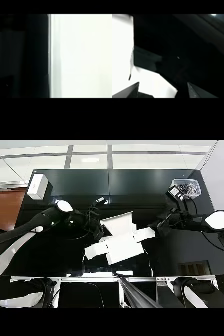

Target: Fold the box and place the chain.

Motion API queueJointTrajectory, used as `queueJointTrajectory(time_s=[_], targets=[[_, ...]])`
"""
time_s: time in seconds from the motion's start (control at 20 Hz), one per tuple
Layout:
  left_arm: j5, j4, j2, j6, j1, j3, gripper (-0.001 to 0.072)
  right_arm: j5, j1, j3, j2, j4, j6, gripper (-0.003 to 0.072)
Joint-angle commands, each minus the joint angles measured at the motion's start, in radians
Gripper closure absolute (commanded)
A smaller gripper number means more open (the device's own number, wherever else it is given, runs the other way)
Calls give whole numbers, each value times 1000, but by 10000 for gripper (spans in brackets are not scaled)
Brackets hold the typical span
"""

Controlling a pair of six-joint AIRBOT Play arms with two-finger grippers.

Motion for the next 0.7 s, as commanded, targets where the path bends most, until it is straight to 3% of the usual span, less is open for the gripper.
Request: queueJointTrajectory(time_s=[0.0,0.35,0.65], targets=[[123,-14,34,349,-24,-59,686,16,-1,-1,0,-37,-71,-20],[199,76,16,493,-24,-34,686,47,0,-88,0,-32,-111,-20],[195,76,-32,492,-24,-34,686,60,80,-113,0,-35,-132,-20]])
